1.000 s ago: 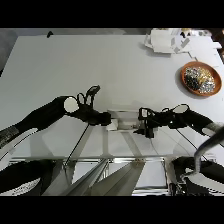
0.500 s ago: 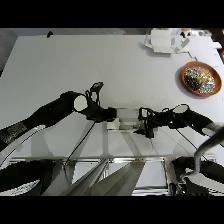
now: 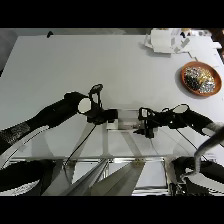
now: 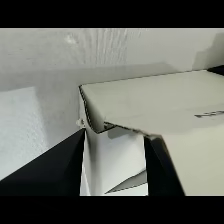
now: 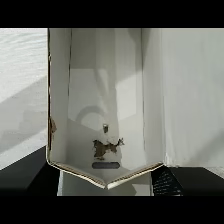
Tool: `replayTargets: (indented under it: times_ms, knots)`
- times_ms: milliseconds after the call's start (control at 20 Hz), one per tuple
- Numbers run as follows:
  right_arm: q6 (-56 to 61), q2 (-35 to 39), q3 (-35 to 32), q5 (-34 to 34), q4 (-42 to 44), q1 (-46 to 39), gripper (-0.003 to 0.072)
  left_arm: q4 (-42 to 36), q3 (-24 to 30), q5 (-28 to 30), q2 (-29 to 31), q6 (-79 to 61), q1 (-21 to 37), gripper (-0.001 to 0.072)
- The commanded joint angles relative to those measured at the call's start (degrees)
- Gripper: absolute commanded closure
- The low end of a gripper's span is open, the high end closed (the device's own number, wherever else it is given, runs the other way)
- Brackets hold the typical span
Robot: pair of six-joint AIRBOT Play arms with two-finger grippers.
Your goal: Fold the box and place the chain.
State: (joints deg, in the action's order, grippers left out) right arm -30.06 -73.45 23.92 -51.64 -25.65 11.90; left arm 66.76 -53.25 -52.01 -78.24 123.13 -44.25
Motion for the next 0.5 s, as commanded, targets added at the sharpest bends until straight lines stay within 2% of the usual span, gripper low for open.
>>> replayTargets:
  times_ms: [0, 150, 450]
  knots:
    - [0.00, 0.00, 0.02, 0.00, -0.02, 0.00, 0.0347, 2.67, -2.45, -2.64, -1.11, 3.39, -0.90, 0.0319]
    - [0.00, 0.00, 0.02, 0.00, 0.00, 0.00, 0.0347, 2.91, -5.51, -7.34, -3.82, 4.61, -2.01, 0.0319]
    - [0.00, 0.00, 0.02, 0.00, 0.00, 0.00, 0.0347, 5.40, -6.47, -9.35, -4.81, 10.64, -3.87, 0.0320]
